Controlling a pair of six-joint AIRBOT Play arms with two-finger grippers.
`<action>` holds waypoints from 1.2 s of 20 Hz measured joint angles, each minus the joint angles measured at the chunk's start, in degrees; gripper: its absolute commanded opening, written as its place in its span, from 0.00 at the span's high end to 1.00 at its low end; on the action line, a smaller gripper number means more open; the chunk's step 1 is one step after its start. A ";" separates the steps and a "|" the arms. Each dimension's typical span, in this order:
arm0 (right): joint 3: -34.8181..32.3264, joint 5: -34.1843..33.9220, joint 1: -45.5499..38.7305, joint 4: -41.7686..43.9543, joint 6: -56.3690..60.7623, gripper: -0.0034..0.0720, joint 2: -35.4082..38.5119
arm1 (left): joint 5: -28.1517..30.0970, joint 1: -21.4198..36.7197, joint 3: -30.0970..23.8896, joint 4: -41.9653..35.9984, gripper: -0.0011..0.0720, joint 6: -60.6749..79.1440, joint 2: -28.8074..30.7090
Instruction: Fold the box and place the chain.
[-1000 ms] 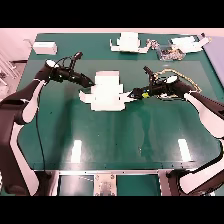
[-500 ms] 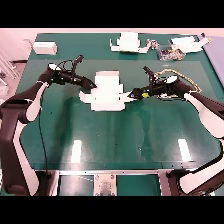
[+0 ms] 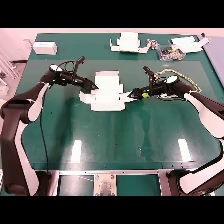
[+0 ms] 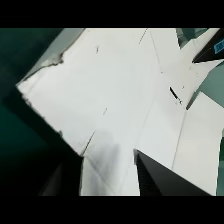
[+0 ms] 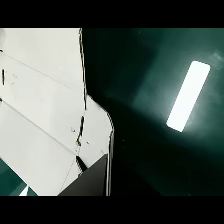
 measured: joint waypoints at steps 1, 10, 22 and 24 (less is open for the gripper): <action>0.00 0.00 0.00 -0.02 -0.02 0.94 0.00 | -0.02 -0.37 0.00 -0.17 0.32 0.44 -0.07; 0.00 0.00 0.00 -0.02 -0.17 0.94 0.00 | 0.70 -1.09 0.00 -1.01 0.51 2.38 -0.33; 0.00 0.02 0.00 -0.24 -0.31 0.94 0.00 | -3.96 -1.14 0.00 -1.53 0.96 8.66 -0.35; 0.00 0.02 0.00 -0.22 -0.46 0.94 0.00 | -3.96 -1.14 0.02 -1.66 0.96 10.45 -0.35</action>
